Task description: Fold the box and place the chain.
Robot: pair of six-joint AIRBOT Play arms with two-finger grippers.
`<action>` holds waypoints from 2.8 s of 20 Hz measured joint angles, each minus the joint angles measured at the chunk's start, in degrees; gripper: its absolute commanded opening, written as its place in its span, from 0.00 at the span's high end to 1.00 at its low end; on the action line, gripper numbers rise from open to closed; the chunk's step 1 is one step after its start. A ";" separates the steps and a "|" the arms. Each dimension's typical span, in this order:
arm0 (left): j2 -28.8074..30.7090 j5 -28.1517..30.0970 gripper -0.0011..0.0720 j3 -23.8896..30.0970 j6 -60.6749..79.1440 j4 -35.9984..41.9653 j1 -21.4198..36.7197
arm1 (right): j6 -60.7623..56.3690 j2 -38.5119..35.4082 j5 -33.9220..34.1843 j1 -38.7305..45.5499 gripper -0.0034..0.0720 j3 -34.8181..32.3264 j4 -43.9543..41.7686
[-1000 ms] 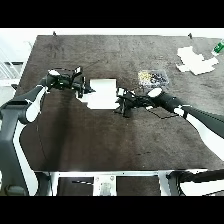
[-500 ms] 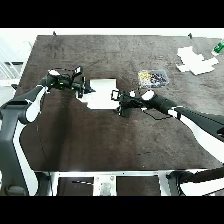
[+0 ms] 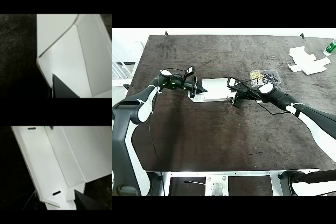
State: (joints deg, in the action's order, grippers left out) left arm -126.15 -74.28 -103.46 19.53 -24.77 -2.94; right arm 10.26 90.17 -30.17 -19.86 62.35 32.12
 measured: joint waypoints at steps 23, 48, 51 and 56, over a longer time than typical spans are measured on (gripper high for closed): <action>0.00 -0.24 0.95 0.00 -0.02 -0.07 0.00 | 3.02 11.93 -14.01 6.49 0.07 15.67 -0.52; 0.00 -0.33 0.95 0.00 0.04 -0.13 0.00 | -2.27 23.45 -31.32 6.56 0.07 27.61 4.92; 0.00 -0.26 0.95 0.00 0.02 -0.09 0.00 | -2.34 24.33 -31.08 6.45 0.07 28.41 4.85; 0.00 -0.20 0.95 0.00 0.00 -0.07 0.02 | -1.99 25.05 -31.02 6.40 0.07 29.09 2.34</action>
State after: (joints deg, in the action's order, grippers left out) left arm -126.15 -74.48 -103.46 19.53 -24.84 -2.92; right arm 8.27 115.22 -61.19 -13.45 91.44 34.46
